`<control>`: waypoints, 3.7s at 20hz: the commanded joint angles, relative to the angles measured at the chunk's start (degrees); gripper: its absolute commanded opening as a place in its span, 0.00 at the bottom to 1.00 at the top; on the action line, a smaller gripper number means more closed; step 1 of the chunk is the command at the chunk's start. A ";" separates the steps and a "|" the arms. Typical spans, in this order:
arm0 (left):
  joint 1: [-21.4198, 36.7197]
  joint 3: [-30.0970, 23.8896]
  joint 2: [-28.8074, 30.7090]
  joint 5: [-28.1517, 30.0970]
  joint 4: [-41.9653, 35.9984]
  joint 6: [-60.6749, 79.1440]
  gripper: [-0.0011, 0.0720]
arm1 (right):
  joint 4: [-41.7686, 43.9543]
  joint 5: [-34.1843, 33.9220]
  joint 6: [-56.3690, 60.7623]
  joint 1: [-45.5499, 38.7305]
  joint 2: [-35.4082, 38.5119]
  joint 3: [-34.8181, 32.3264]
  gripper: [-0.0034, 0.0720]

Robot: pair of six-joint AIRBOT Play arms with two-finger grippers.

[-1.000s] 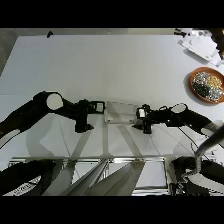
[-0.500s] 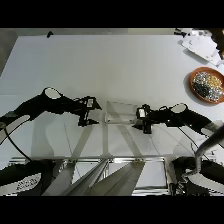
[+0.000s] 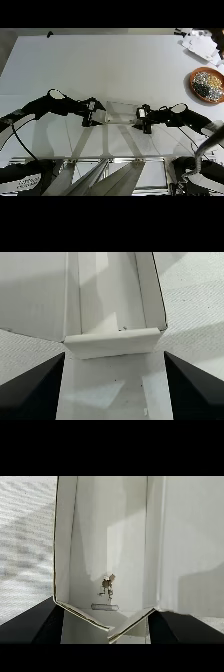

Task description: Fold the box and place the chain.

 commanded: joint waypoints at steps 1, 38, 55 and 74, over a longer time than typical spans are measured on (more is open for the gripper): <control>-0.15 -0.04 -1.11 0.74 -0.39 -2.60 1.00 | 0.00 0.02 0.02 0.00 0.02 0.02 0.60; -6.80 0.09 -4.33 7.08 -4.20 -5.86 0.49 | 0.02 0.02 0.02 0.00 0.02 0.02 0.60; -6.82 0.09 -4.31 7.10 -4.22 -5.86 0.49 | 0.02 0.02 0.02 0.02 0.02 0.02 0.60; -6.82 0.09 -4.31 7.23 -4.22 -7.02 0.37 | -20.28 -0.66 25.31 0.00 10.03 0.02 0.98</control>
